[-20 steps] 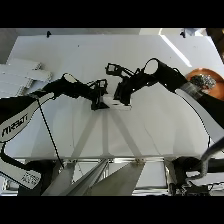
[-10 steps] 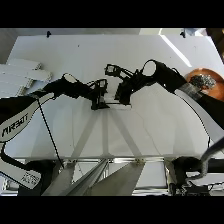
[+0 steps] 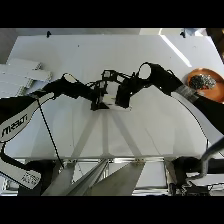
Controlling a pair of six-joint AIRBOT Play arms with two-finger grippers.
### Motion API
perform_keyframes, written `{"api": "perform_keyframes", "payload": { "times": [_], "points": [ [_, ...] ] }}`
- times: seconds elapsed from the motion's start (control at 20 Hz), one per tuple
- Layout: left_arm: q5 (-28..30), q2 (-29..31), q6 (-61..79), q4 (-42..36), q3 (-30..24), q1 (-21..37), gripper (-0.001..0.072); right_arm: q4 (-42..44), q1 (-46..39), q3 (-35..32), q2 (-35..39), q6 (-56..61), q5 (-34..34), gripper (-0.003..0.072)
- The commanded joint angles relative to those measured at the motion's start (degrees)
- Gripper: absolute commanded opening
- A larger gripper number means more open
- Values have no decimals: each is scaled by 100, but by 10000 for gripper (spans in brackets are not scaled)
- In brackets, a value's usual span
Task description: Fold the box and place the chain.
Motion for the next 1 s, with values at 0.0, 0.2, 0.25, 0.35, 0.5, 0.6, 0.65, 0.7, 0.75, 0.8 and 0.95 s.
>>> {"api": "perform_keyframes", "payload": {
  "times": [0.0, 0.2, 0.25, 0.35, 0.5, 0.6, 0.65, 0.7, 0.75, 0.8, 0.95],
  "points": [
    [35, 2, -26, -31, 0, 2, 346, 94, 68, 0, 4, 2, 79, 356],
    [35, 2, -26, -31, 0, 2, 346, 92, 68, 0, 17, 0, 46, 479],
    [35, 2, -26, -31, 0, 0, 346, 85, 68, 0, 42, 0, 42, 481],
    [37, 2, -26, -31, 0, 2, 346, 63, 66, 0, 140, 2, -120, 481],
    [37, 2, -26, -28, 0, 2, 346, 52, 20, 2, 398, 2, -463, 481],
    [35, 2, -24, -31, 0, 0, 346, 50, -66, 0, 595, 4, -507, 481],
    [35, 2, -24, -31, 0, 0, 346, 48, -120, 0, 691, 192, -505, 478],
    [35, 2, -26, -31, 0, 2, 346, 50, -197, 0, 776, 527, -481, 463],
    [35, 2, -26, -31, 0, 0, 346, 50, -293, 0, 831, 909, -415, 413],
    [37, 2, -26, -31, 0, 0, 346, 52, -396, 0, 848, 1305, -315, 282],
    [35, 2, -26, -31, 0, 0, 346, 133, -614, -186, 837, 2253, -208, 10]
  ]
}}
